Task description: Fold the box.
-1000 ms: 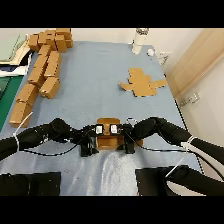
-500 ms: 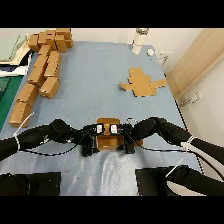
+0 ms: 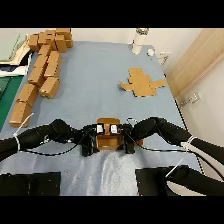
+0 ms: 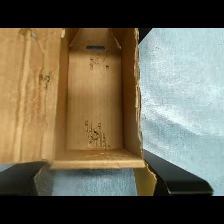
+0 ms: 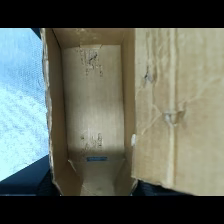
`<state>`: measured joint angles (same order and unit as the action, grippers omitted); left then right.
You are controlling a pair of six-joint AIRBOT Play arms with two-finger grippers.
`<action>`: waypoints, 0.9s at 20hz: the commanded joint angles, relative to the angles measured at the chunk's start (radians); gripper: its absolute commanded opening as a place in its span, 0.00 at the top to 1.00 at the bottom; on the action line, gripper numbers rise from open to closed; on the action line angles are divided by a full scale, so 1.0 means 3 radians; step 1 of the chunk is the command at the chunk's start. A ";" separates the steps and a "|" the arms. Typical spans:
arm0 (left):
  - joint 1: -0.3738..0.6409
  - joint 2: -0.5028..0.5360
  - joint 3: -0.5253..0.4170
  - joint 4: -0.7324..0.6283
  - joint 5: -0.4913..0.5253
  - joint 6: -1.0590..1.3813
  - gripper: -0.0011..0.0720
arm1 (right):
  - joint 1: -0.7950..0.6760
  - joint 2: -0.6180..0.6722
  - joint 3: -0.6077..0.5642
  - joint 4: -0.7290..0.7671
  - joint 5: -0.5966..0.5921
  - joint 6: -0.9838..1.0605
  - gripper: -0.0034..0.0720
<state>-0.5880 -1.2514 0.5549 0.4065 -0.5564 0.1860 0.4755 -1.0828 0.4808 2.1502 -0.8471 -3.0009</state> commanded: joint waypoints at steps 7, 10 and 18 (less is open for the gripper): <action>-0.0036 -0.0003 0.0004 -0.0009 0.0024 -0.0004 0.26 | 0.0000 -0.0001 0.0000 0.0001 0.0000 0.0000 0.29; -0.0036 -0.0003 0.0004 -0.0008 0.0023 -0.0001 0.26 | 0.0000 -0.0001 0.0000 0.0001 0.0000 0.0000 0.29; -0.0036 -0.0001 0.0003 -0.0008 0.0015 -0.0001 0.26 | 0.0000 -0.0001 0.0000 0.0001 0.0000 0.0000 0.29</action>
